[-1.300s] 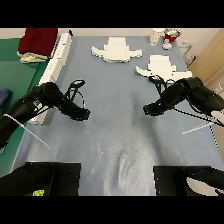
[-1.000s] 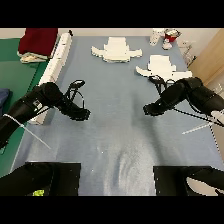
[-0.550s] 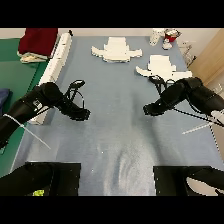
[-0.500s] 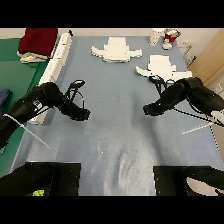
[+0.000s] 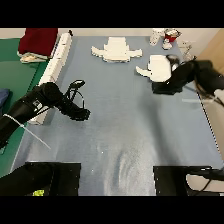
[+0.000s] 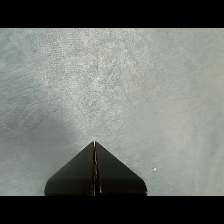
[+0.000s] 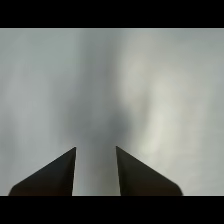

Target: Fold the box.

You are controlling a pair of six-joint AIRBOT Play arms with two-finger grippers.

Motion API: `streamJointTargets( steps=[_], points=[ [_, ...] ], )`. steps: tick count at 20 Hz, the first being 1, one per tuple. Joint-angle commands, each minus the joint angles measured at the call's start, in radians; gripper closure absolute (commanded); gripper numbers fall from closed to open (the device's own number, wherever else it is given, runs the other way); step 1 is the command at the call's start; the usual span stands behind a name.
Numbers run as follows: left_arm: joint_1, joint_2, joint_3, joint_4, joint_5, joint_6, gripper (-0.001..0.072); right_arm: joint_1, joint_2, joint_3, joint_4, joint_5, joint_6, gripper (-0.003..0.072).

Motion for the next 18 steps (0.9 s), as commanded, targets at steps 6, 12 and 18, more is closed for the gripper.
streamJointTargets(
  steps=[6, 12, 18],
  points=[
    [0.000, 0.001, 0.000, 0.000, 0.001, 0.000, 0.0698, -0.455, -0.493, 0.584, 0.235, -0.020, -0.073, 0.0299],
    [0.000, 0.001, 0.000, 0.000, 0.001, 0.000, 0.0698, -0.453, -0.730, 0.795, 0.369, -0.072, -0.127, 0.0300],
    [0.000, 0.001, 0.000, 0.000, 0.000, 0.000, 0.0697, -0.440, -0.782, 0.805, 0.394, -0.130, -0.131, 0.0305]
  ],
)
